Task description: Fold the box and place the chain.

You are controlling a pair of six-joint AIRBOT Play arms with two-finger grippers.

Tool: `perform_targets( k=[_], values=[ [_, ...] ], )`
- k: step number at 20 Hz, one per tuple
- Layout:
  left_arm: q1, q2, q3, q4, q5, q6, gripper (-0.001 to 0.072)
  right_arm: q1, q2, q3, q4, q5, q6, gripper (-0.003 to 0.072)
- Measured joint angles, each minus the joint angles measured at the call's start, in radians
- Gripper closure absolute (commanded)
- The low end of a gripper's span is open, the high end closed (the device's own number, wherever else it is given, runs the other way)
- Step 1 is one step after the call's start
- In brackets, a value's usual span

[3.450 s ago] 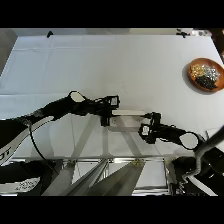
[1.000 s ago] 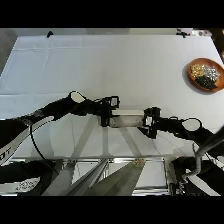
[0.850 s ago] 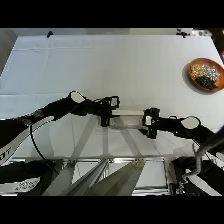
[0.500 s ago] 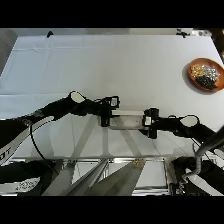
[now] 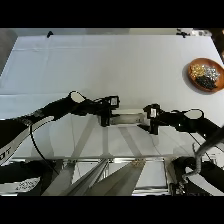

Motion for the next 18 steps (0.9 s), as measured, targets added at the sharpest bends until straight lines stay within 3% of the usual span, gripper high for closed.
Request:
perform_targets(
  k=[18],
  values=[
    [0.000, 0.000, 0.000, 0.002, -0.002, 0.001, 0.0696, 0.045, -0.147, 0.076, -0.002, 0.024, -0.062, 0.0016]
  ],
)
